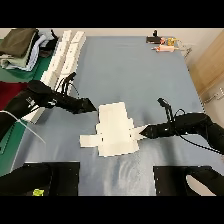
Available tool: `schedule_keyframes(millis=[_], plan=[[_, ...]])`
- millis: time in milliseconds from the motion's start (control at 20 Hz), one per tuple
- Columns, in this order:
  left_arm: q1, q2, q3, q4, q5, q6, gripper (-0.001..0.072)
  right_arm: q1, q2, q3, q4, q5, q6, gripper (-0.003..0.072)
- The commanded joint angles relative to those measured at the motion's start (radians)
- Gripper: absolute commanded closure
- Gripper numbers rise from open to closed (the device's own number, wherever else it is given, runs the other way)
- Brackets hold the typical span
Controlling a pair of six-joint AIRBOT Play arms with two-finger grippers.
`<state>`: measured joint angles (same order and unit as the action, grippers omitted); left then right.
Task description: Fold the box.
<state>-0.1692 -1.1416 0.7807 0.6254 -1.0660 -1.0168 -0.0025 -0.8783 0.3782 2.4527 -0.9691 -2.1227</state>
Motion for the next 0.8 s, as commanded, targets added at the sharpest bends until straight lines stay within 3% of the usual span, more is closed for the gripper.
schedule_keyframes(millis=[0,400,600,750], plan=[[0.009,-0.079,-0.002,0.005,-0.065,0.072,0.0166,0.134,0.007,-0.01,-0.011,0.137,-0.016,0.0684],[0.008,-0.226,-0.004,0.002,-0.064,0.178,0.0167,0.191,0.007,-0.01,-0.015,0.198,0.021,0.0684],[0.008,-0.275,-0.003,-0.157,-0.072,0.359,0.0167,0.191,0.007,-0.01,-0.016,0.198,0.029,0.0684],[0.009,-0.276,0.007,-0.182,-0.09,0.436,0.0168,0.191,0.007,-0.01,-0.021,0.197,0.039,0.0684]])
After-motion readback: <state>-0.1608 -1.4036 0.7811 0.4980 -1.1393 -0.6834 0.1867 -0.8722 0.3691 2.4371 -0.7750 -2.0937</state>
